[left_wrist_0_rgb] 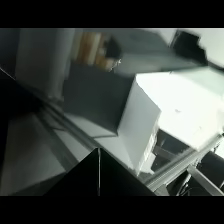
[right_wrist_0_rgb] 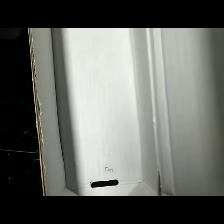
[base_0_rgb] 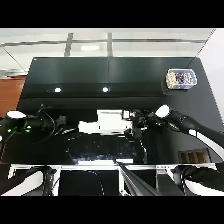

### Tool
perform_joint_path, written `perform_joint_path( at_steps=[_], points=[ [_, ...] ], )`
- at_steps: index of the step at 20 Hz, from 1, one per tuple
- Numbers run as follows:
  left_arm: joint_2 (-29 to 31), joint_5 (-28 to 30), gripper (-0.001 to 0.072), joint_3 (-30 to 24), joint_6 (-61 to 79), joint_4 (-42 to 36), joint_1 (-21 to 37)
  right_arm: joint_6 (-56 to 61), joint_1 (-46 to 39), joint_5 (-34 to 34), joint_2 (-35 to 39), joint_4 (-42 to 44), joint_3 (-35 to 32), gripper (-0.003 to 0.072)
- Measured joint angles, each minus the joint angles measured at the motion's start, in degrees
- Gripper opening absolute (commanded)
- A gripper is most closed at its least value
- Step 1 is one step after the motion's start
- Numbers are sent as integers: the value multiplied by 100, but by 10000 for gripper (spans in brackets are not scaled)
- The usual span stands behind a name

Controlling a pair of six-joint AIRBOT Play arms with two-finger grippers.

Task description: Fold the box and place the chain.

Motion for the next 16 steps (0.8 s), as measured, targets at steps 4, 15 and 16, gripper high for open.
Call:
perform_joint_path(
  at_steps=[4,15,16],
  points=[
    [-638,280,29,260,57,-240,-826,0,0,-2,2,0,0,222],
    [-1167,17,525,684,728,-901,-1464,0,0,-4,2,0,0,222],
    [-1172,-87,643,719,778,-960,-1405,0,0,-2,2,2,0,222]
  ],
)
